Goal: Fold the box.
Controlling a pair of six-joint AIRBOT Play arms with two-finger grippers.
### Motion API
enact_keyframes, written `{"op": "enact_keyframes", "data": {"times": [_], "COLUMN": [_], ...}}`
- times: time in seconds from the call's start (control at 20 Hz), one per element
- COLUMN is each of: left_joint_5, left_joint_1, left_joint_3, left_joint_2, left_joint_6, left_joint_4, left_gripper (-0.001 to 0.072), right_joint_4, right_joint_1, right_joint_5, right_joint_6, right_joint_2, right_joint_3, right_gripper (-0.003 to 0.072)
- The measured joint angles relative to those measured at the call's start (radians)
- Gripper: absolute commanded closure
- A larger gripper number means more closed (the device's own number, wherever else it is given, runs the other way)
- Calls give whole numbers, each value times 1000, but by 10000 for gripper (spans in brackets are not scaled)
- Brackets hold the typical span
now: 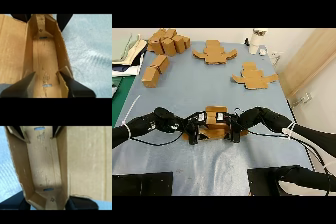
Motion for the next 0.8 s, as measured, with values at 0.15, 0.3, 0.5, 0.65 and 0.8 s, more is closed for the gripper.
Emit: {"op": "enact_keyframes", "data": {"times": [0.15,0.3,0.5,0.65,0.8], "left_joint_5": [-2,-8,-26,-26,-11], "left_joint_1": [2,17,72,97,123], "left_joint_3": [0,0,0,0,0], "left_joint_2": [0,12,76,174,277], "left_joint_6": [-12,-85,-271,-478,-875], "left_joint_4": [-2,39,149,204,366], "left_gripper": [623,697,697,697,697], "right_joint_4": [1,3,3,3,3], "right_joint_1": [0,0,0,0,0], "right_joint_5": [0,0,1,2,2], "right_joint_6": [1,3,3,2,2], "right_joint_2": [0,0,0,0,0], "right_joint_3": [0,0,0,0,0], "right_gripper": [229,228,228,228,228]}}
